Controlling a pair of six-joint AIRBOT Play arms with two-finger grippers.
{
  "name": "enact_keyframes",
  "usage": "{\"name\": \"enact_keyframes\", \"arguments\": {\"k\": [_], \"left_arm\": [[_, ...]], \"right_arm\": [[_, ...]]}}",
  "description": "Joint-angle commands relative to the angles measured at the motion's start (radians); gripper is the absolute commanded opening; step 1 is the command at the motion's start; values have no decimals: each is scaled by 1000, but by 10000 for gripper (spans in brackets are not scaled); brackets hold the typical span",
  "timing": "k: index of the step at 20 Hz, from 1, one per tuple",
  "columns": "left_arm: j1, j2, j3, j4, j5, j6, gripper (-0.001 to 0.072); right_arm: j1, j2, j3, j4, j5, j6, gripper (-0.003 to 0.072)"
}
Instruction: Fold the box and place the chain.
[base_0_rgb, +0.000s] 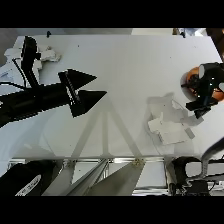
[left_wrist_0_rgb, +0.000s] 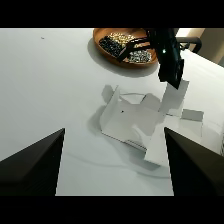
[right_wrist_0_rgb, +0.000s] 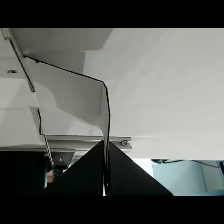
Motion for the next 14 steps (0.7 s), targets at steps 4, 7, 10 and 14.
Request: {"name": "enact_keyframes", "arguments": {"k": [4,7,10,14], "left_arm": [[0,0,0,0,0,0,697],[0,0,0,0,0,0,697],[0,0,0,0,0,0,697],[0,0,0,0,0,0,697]], "right_arm": [[1,135,1,321,-105,-53,11],[1,178,1,580,-236,-120,11],[1,179,0,853,-410,-215,11],[1,170,-1,1027,-586,-320,11]]}}
